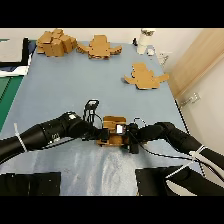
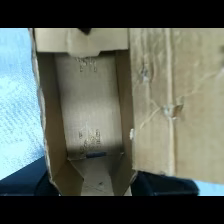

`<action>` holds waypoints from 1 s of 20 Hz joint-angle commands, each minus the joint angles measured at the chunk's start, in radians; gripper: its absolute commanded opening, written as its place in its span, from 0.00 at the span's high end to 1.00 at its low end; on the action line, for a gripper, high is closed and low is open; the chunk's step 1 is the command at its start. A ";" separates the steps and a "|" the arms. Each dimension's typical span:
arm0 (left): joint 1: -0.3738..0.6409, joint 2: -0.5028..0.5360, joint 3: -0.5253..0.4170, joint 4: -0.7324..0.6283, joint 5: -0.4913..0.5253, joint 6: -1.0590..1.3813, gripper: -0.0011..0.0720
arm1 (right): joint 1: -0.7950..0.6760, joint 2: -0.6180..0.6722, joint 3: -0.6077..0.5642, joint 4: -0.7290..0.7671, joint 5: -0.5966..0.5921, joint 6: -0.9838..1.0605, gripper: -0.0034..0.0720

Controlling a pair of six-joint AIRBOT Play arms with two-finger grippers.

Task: Fold the box.

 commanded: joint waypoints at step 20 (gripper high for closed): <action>-0.139 -0.279 0.312 0.247 -0.343 -0.317 0.18 | 0.000 -0.001 0.000 0.000 0.000 0.000 0.25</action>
